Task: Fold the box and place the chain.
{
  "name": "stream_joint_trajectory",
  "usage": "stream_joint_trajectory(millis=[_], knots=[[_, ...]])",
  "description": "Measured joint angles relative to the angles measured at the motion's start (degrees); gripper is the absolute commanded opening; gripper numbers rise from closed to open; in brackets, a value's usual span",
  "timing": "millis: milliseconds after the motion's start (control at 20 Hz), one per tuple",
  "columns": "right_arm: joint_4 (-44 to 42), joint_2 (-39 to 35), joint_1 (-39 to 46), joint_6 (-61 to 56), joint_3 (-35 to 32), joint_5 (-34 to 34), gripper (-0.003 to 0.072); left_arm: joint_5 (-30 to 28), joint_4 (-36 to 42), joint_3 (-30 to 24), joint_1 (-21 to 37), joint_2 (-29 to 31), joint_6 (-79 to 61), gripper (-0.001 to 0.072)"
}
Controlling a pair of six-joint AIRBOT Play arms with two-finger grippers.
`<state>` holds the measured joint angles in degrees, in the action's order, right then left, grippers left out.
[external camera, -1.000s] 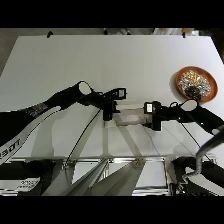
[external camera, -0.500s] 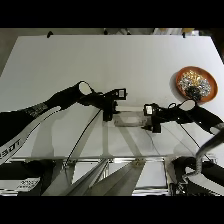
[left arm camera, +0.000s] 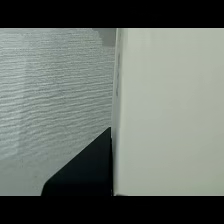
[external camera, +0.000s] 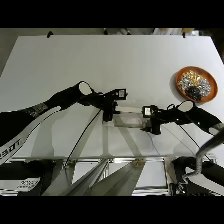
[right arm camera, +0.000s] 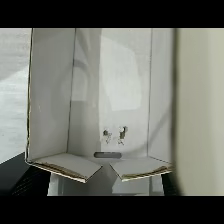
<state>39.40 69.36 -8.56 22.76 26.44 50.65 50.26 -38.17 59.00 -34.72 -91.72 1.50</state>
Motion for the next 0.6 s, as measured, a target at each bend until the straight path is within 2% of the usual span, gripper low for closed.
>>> stream_joint_trajectory(millis=[350,550,600], knots=[[-2.12,0.09,0.00,0.00,-0.02,-0.15,0.0654,-0.07,-0.04,0.00,0.00,0.00,0.02,0.0010],[-2.45,0.35,0.00,0.00,-0.02,-0.13,0.0527,-0.02,-0.04,0.00,0.00,0.00,0.02,0.0010],[-2.54,0.59,0.00,0.00,-0.02,-0.09,0.0522,0.00,-0.04,0.00,0.00,0.00,0.02,0.0010]])
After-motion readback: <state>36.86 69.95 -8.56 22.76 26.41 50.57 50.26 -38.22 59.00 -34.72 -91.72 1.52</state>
